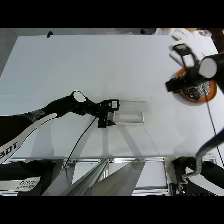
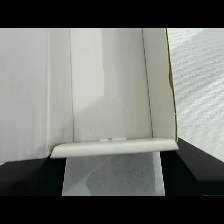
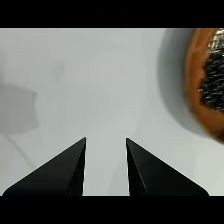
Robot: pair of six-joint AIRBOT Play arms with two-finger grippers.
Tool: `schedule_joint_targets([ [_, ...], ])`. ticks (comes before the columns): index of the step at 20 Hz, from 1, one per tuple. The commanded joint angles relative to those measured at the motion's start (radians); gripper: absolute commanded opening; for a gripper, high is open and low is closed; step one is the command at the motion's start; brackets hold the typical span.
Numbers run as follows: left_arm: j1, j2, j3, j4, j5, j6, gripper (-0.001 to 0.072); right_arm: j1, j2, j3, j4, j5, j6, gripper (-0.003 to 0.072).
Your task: Fold the box and place the chain.
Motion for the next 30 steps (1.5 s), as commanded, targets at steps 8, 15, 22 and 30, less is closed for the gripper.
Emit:
schedule_joint_targets([
  [8,0.001,0.001,0.000,0.000,0.000,0.000,0.0139,-0.392,-0.290,0.021,0.009,-0.142,-0.048,0.0251],
  [15,0.001,0.001,0.000,0.000,0.000,0.000,0.0139,-0.409,-0.355,0.021,0.039,-0.188,-0.026,0.0248],
  [22,0.001,0.001,0.000,0.000,0.000,0.000,0.0139,-0.410,-0.409,0.021,0.067,-0.228,-0.003,0.0188],
  [30,0.001,0.001,0.000,0.000,0.000,0.000,0.0139,-0.409,-0.356,0.021,0.066,-0.190,-0.006,0.0018],
])
